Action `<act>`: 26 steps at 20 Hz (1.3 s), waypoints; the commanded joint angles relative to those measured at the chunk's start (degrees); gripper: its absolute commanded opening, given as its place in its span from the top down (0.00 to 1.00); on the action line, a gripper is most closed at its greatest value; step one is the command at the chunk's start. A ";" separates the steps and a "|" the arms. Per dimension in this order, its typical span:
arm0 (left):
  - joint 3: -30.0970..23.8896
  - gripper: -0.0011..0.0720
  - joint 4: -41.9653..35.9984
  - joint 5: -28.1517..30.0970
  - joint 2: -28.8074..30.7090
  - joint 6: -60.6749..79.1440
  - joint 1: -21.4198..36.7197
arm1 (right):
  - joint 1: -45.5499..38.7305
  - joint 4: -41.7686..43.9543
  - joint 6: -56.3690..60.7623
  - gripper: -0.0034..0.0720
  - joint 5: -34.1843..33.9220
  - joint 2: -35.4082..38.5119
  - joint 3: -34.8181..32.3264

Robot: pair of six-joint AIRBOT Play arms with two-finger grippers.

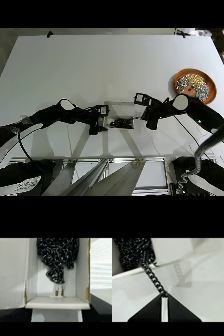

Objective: Fold the box and place the chain.

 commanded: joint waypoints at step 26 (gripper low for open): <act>0.00 0.53 0.02 0.00 0.02 0.02 0.00 | 18.34 34.69 14.08 0.50 -17.25 -8.28 -0.02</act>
